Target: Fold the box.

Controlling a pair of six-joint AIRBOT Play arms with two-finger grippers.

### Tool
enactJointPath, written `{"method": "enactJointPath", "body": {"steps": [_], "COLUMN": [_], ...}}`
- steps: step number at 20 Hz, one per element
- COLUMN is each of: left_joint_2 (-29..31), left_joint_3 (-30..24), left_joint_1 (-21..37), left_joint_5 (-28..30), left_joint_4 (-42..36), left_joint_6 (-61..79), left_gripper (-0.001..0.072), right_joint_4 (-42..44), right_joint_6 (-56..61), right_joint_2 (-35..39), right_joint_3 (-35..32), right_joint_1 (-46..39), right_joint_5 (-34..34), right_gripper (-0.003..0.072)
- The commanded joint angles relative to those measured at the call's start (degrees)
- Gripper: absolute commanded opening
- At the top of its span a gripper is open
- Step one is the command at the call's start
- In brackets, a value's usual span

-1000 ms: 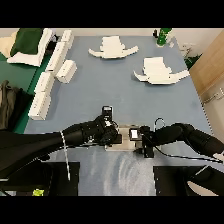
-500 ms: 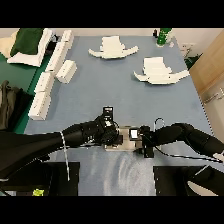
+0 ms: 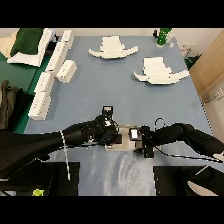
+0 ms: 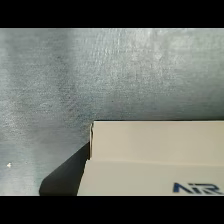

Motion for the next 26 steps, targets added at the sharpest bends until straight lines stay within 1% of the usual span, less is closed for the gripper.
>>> {"method": "enactJointPath", "body": {"steps": [1, 4, 5, 6, 7, 11, 13, 16, 19, 20, 21, 22, 24, 26], "left_joint_2": [0.00, 0.02, 0.02, 0.02, 0.02, 0.52, 1.99, 6.56, 12.46, 14.23, 16.17, 17.79, 20.35, 21.81], "left_joint_3": [0.07, 0.07, 0.07, 0.07, 0.09, 1.16, 2.25, 3.72, 5.29, 5.66, 5.77, 5.77, 5.77, 5.77], "left_joint_1": [-0.07, -0.07, -0.07, -0.07, -0.04, -0.04, 0.07, 0.07, 0.07, 0.07, 0.07, 0.07, 0.33, 1.77], "left_joint_5": [0.42, 0.44, 0.44, 0.44, 0.42, -0.37, -2.47, -8.33, -16.44, -18.91, -21.31, -22.71, -24.09, -24.09], "left_joint_4": [-0.02, -0.04, -0.11, -0.31, -0.31, -0.50, -0.37, 1.29, 4.24, 5.29, 6.01, 6.19, 6.40, 6.38], "left_joint_6": [0.76, 0.92, 1.29, 0.96, 0.66, 0.76, 0.81, 0.81, 1.01, 1.01, 1.46, 4.24, 7.39, 11.69], "left_gripper": [0.0015, 0.0017, 0.0093, 0.0386, 0.0485, 0.0484, 0.0484, 0.0483, 0.0482, 0.0429, 0.0110, 0.0015, 0.0014, 0.0015], "right_joint_4": [0.00, 0.00, 0.00, 0.00, 0.00, 0.00, 0.00, 0.00, 0.00, 0.00, 0.00, 0.00, 0.00, 0.00], "right_joint_6": [-0.22, -0.24, -0.24, -0.22, -0.22, -0.24, -0.24, -0.24, -0.24, -0.24, -0.22, -0.22, -0.22, -0.24], "right_joint_2": [-0.04, -0.04, -0.04, -0.04, -0.04, -0.04, -0.04, -0.04, -0.04, -0.04, -0.04, -0.04, -0.04, -0.04], "right_joint_3": [0.00, 0.00, 0.00, 0.00, 0.00, 0.00, 0.00, 0.00, 0.00, 0.00, 0.00, 0.00, 0.00, 0.00], "right_joint_1": [0.07, 0.07, 0.07, 0.07, 0.07, 0.07, 0.07, 0.07, 0.07, 0.07, 0.07, 0.07, 0.07, 0.07], "right_joint_5": [0.02, 0.02, 0.02, 0.02, 0.02, 0.02, 0.02, 0.02, 0.02, 0.02, 0.02, 0.02, 0.02, 0.02], "right_gripper": [0.0457, 0.0457, 0.0457, 0.0457, 0.0457, 0.0457, 0.0457, 0.0457, 0.0457, 0.0456, 0.0457, 0.0457, 0.0457, 0.0457]}}
